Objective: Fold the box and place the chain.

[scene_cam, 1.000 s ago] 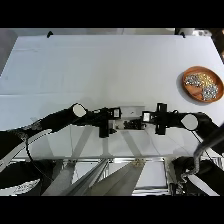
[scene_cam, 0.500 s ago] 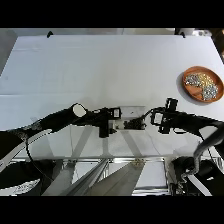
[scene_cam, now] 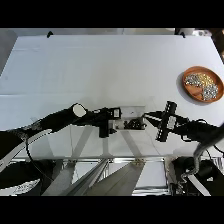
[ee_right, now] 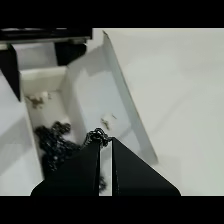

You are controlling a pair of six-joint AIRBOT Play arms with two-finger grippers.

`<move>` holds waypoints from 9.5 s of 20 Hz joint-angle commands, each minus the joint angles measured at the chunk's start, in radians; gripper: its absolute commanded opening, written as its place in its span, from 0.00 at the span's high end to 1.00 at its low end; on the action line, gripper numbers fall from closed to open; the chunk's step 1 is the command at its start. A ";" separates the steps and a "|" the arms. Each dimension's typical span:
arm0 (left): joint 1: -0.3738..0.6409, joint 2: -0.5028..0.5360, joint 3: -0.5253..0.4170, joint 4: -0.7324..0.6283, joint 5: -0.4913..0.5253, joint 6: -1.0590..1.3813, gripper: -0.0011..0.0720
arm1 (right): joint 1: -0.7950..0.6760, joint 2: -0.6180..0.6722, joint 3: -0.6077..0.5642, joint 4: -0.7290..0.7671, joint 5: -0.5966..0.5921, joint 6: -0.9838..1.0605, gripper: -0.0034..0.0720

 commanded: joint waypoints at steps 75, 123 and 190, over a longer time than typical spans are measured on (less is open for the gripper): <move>0.000 0.000 0.000 0.000 0.000 0.000 0.80 | -0.146 -0.121 -0.001 0.160 0.175 -0.165 0.94; 0.000 0.000 0.000 0.000 0.000 0.000 0.80 | -0.312 -0.223 0.050 -0.209 -0.085 0.801 0.95; 0.000 0.000 0.000 0.000 0.000 0.000 0.80 | -0.013 -0.938 0.705 0.011 0.584 0.126 0.59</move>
